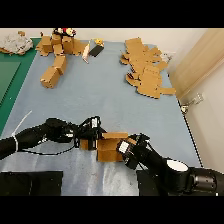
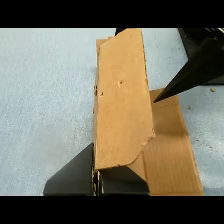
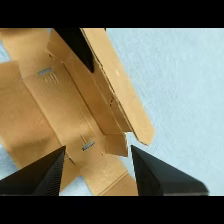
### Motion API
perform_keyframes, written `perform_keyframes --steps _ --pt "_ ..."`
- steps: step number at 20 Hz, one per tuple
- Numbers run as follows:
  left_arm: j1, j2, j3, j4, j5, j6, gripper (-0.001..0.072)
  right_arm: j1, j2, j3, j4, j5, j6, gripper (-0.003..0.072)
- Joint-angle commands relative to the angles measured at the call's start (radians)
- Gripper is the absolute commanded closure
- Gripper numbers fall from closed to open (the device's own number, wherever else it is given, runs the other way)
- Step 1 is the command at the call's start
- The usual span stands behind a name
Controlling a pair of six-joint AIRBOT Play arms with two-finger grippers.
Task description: Fold the box.
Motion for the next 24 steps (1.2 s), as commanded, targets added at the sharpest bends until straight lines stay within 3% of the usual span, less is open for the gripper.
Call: perform_keyframes --steps 1,3,7,12,18,24 --pt "0.000 0.001 0.000 0.000 0.000 0.000 0.0696 -0.035 0.019 -0.012 0.014 0.040 -0.062 0.0071" --pt "0.000 0.001 0.000 0.000 0.000 0.000 0.0696 -0.035 0.023 -0.011 0.077 0.041 -0.114 0.0071" --pt "0.000 0.001 0.000 0.000 0.000 0.000 0.0695 0.030 0.024 -0.011 0.349 0.041 -0.475 0.0071" --pt "0.000 0.001 0.000 0.000 0.000 0.000 0.0696 0.079 0.024 -0.049 0.406 0.040 -0.485 0.0072" --pt "0.000 0.001 0.000 0.000 0.000 0.000 0.0696 0.068 -0.018 -0.070 0.303 0.097 -0.449 0.0072" --pt "0.000 0.001 0.000 0.000 0.000 0.000 0.0696 0.068 -0.114 -0.069 0.068 0.155 -0.263 0.0071"
